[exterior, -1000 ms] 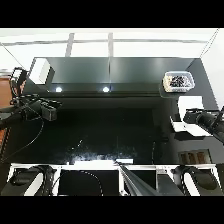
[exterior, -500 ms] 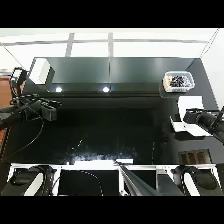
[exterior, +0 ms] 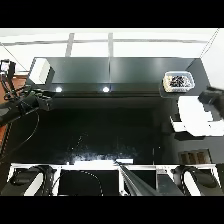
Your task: Fold the box and place the chain.
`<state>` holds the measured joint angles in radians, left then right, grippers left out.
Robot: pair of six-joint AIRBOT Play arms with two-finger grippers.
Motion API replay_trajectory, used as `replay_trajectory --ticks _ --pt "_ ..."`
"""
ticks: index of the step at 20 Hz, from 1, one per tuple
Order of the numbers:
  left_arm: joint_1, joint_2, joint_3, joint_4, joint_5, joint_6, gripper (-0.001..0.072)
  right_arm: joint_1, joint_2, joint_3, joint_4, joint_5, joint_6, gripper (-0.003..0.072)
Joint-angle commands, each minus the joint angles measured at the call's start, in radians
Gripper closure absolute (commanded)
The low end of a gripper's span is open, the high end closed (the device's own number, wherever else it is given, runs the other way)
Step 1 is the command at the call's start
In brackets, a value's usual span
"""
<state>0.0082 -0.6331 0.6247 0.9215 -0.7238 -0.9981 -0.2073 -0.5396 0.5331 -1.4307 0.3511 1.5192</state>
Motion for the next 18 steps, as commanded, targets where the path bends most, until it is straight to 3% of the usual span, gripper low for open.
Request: replay_trajectory --ticks 1,3,6,7,8,9,10,16,18 --pt "0.0 -0.009 0.0 0.001 0.04 0.0 0.0684 -0.201 -0.218 0.137 -0.07 0.002 0.007 0.0676" --pt "0.0 -0.009 0.0 0.001 0.042 0.0 0.0684 -0.348 -0.367 0.24 -0.069 0.128 0.008 0.0676" --pt "0.0 -0.009 0.0 0.001 0.042 0.0 0.0683 -0.481 -0.504 0.301 -0.063 0.262 0.007 0.0674" --pt "0.0 -0.01 0.0 0.001 0.042 0.0 0.0656 -0.504 -0.531 0.302 -0.068 0.281 0.006 0.0624" --pt "-0.001 -0.01 0.0 0.001 0.044 0.0 0.0434 -0.519 -0.553 0.303 -0.07 0.297 0.006 0.0476" --pt "0.0 -0.01 0.0 0.001 0.044 0.0 0.0108 -0.532 -0.575 0.307 -0.071 0.326 -0.003 0.0252" --pt "0.0 -0.01 0.0 0.001 0.042 -0.003 0.0004 -0.541 -0.599 0.318 -0.071 0.361 -0.032 0.0022" --pt "0.0 -0.01 0.0 0.006 -0.01 -0.003 0.0004 -0.584 -0.814 0.513 -0.14 0.681 -0.063 0.0018" --pt "0.0 -0.01 -0.005 0.005 -0.013 -0.003 0.0004 -0.603 -0.856 0.575 -0.168 0.727 -0.083 0.0018"
